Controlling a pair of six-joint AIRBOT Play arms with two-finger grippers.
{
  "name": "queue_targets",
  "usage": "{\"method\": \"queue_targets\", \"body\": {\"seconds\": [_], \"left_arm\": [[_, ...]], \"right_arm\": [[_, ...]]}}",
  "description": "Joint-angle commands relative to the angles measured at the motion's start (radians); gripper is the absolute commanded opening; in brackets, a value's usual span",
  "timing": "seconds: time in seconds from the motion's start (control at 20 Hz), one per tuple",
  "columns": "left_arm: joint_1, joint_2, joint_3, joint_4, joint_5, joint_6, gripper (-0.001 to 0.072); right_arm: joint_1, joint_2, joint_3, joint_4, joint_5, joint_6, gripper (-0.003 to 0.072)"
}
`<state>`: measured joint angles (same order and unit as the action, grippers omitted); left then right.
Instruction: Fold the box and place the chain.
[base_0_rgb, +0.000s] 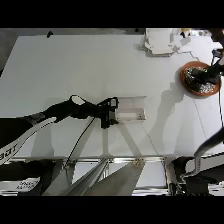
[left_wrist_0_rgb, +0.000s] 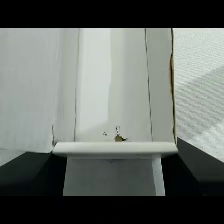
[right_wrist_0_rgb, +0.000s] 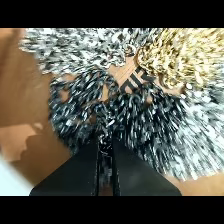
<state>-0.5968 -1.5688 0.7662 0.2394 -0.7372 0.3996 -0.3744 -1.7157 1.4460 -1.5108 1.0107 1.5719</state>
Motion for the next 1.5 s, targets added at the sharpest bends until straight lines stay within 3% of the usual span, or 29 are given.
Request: {"method": "queue_targets", "body": {"seconds": [0.0, 0.4, 0.85, 1.25, 1.45], "left_arm": [[0.001, 0.000, 0.000, 0.000, 0.000, 0.000, 0.0136], [0.001, 0.000, 0.000, 0.000, 0.000, 0.000, 0.0136], [0.001, 0.000, 0.000, 0.000, 0.000, 0.000, 0.0136], [0.001, 0.000, 0.000, 0.000, 0.000, 0.000, 0.0136], [0.001, 0.000, 0.000, 0.000, 0.000, 0.000, 0.0136]], "right_arm": [[-0.001, 0.145, 0.000, 0.001, 0.080, -0.057, 0.0014], [0.063, 0.609, 0.000, 0.064, 0.327, -0.117, 0.0014], [0.334, 0.952, -0.003, 0.137, 0.549, -0.073, 0.0015], [0.518, 1.101, -0.012, 0.291, 0.551, -0.004, 0.0015], [0.597, 1.101, -0.126, 0.346, 0.465, -0.054, 0.0015]]}}
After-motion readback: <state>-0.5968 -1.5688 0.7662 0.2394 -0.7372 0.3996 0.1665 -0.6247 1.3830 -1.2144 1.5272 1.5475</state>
